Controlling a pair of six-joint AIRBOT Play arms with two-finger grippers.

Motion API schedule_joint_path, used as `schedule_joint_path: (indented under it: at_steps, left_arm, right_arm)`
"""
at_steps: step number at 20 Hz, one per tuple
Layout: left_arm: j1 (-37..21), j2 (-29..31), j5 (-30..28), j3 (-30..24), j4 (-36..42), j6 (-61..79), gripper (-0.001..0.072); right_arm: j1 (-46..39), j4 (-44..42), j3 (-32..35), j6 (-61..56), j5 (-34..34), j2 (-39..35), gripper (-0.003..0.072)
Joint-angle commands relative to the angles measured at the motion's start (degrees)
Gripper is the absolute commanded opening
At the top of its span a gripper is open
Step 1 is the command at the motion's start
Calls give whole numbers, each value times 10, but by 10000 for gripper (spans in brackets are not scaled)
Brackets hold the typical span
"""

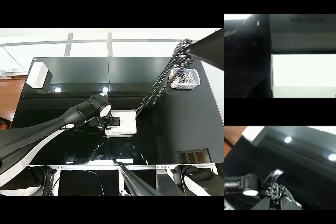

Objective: Fold the box and place the chain.

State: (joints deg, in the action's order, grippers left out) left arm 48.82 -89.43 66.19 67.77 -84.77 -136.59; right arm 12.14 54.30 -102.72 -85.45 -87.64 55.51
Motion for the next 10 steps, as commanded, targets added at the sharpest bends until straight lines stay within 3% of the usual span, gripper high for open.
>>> schedule_joint_path:
  at_steps: [1,5,10]
  left_arm:
    - [-1,0,0,0,0,0,25]
    - [-1,0,0,0,0,0,25]
    - [-1,0,0,0,0,0,25]
  right_arm:
    - [30,-22,1,0,-4,20,12]
    - [67,-22,12,2,-4,34,12]
    - [99,-21,104,2,-11,34,12]
